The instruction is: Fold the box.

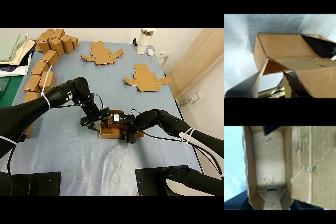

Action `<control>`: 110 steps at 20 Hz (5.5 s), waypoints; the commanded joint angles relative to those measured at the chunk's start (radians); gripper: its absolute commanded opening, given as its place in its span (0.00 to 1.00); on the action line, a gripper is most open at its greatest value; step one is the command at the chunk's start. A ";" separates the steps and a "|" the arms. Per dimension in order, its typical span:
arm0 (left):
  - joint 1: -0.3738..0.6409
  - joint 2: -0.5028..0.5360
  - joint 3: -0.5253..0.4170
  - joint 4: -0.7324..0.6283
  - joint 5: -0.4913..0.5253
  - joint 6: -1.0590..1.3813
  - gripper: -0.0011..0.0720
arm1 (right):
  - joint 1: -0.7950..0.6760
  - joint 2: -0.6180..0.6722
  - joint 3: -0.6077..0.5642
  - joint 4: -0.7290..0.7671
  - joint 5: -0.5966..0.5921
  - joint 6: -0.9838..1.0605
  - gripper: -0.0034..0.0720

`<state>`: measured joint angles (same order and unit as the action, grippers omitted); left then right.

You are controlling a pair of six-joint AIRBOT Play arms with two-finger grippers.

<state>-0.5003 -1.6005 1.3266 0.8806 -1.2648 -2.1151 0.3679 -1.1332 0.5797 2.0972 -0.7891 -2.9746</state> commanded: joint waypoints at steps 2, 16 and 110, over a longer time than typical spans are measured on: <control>0.043 0.000 0.001 -0.012 -0.007 0.068 0.62 | 0.000 0.000 0.001 0.000 0.001 0.000 0.80; 0.327 0.000 -0.001 0.018 0.028 1.296 0.03 | 0.000 0.000 0.001 0.000 0.001 0.000 0.80; 0.020 0.174 -0.542 -0.435 0.602 2.436 0.59 | -0.002 0.019 0.005 -0.036 -0.065 0.152 1.00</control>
<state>-0.4808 -1.4269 0.7845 0.4454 -0.6628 0.3218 0.3676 -1.1168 0.5838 2.0872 -0.8429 -2.9189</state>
